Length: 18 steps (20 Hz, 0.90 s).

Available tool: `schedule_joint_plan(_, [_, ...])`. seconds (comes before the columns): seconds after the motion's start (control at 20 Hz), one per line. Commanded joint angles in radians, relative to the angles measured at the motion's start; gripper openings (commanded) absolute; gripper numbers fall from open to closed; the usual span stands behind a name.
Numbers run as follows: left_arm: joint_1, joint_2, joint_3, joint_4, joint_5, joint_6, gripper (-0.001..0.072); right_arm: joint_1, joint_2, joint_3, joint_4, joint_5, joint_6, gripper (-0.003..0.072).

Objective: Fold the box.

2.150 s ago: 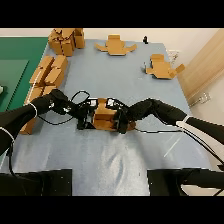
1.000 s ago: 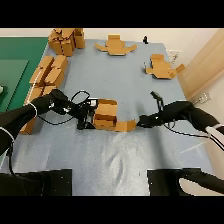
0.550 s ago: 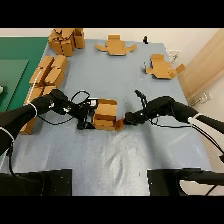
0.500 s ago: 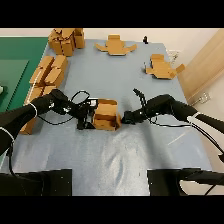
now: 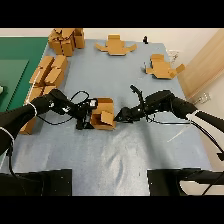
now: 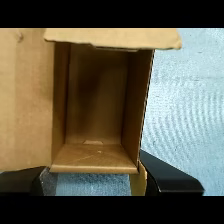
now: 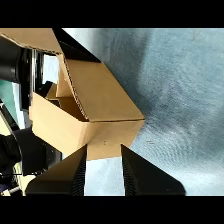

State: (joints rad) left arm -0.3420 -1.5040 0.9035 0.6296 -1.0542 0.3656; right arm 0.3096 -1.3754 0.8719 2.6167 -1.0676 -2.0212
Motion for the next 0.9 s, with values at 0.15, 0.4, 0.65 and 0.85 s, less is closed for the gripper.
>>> schedule_joint_plan(0.15, [-0.001, 0.0, 0.001, -0.006, -0.012, 0.0, 0.011, 0.003, 0.016, 0.002, -0.126, 0.01, 0.101, 0.0367])
schedule_joint_plan(0.4, [-0.001, 0.0, 0.001, -0.005, -0.017, 0.0, 0.011, -0.022, 0.068, 0.003, -0.181, -0.014, 0.139, 0.0366])
schedule_joint_plan(0.65, [-0.001, 0.0, 0.001, -0.006, -0.022, 0.0, 0.0109, -0.021, 0.083, 0.002, -0.185, -0.06, 0.147, 0.0286])
schedule_joint_plan(0.85, [-0.001, 0.0, 0.001, -0.006, -0.022, 0.0, 0.011, -0.021, 0.084, 0.002, -0.135, -0.079, 0.143, 0.0286])
